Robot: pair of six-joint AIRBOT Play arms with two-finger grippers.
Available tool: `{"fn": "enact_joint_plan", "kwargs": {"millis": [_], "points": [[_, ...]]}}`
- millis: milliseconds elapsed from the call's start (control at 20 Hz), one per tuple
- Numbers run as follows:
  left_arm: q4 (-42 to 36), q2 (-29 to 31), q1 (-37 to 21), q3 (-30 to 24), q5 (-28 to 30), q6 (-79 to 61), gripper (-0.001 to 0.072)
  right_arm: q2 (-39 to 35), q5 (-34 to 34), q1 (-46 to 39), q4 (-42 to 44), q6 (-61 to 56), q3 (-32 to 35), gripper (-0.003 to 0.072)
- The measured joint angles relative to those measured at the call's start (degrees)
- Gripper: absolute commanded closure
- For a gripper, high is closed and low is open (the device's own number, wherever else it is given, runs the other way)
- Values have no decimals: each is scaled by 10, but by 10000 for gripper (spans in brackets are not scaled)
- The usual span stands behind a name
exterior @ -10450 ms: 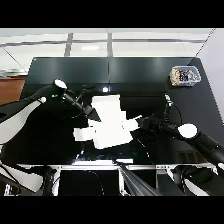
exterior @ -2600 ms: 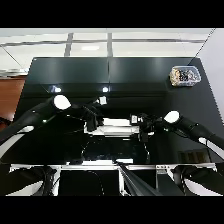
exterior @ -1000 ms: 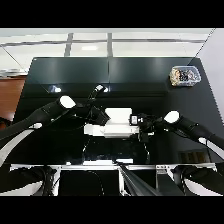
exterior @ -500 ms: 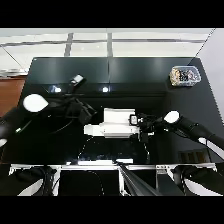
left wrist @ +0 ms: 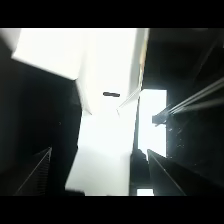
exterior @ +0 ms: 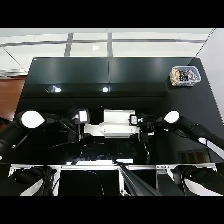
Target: Fold the box and place the chain.
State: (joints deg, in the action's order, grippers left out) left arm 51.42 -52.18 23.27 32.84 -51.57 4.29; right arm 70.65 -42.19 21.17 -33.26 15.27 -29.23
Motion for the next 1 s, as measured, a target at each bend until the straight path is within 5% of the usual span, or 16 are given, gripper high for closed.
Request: {"fn": "enact_joint_plan", "kwargs": {"millis": [700, 800, 1000], "points": [[-64, -122, 38, -4, 101, -83, 23, 0, 0, 0, 0, 0, 0, 620], [-71, -126, 38, -4, 103, -84, 119, 0, 0, 0, 0, 0, 0, 620], [-101, -130, 45, -4, 105, -87, 135, 0, 0, 0, 0, 0, 0, 620]]}}
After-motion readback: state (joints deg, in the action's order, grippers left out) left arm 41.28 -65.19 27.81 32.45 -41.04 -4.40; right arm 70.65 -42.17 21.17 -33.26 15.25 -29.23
